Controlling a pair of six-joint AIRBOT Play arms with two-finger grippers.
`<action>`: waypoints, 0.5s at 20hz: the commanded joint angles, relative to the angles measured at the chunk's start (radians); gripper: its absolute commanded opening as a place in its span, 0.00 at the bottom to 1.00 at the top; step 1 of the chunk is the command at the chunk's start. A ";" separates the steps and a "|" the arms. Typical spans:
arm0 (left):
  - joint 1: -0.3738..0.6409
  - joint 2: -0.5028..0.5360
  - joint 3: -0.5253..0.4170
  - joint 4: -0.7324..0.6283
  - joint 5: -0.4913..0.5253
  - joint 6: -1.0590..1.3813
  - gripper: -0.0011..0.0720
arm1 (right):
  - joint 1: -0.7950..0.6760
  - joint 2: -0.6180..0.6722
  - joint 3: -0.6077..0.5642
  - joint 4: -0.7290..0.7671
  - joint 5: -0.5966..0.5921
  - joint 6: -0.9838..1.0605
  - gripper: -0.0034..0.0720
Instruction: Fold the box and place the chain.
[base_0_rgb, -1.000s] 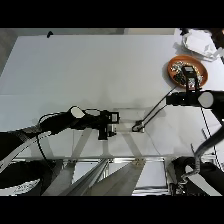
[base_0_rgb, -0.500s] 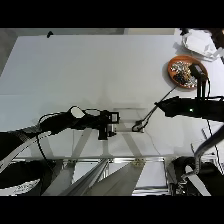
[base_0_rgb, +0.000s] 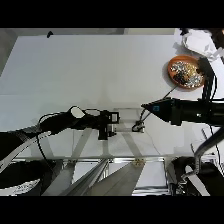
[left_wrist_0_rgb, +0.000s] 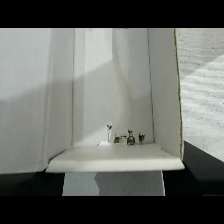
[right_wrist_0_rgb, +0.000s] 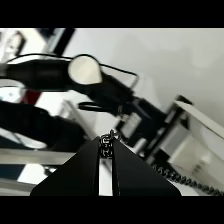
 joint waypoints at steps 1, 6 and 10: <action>0.000 0.000 0.000 0.000 0.000 0.000 0.39 | 0.000 0.001 0.000 0.098 0.032 -0.058 0.08; 0.000 0.000 0.000 0.000 0.000 0.000 0.39 | 0.000 -0.004 0.000 0.089 0.007 -0.089 0.08; 0.000 0.000 0.000 0.000 0.000 0.000 0.39 | 0.069 -0.072 0.000 0.051 -0.047 -0.114 0.08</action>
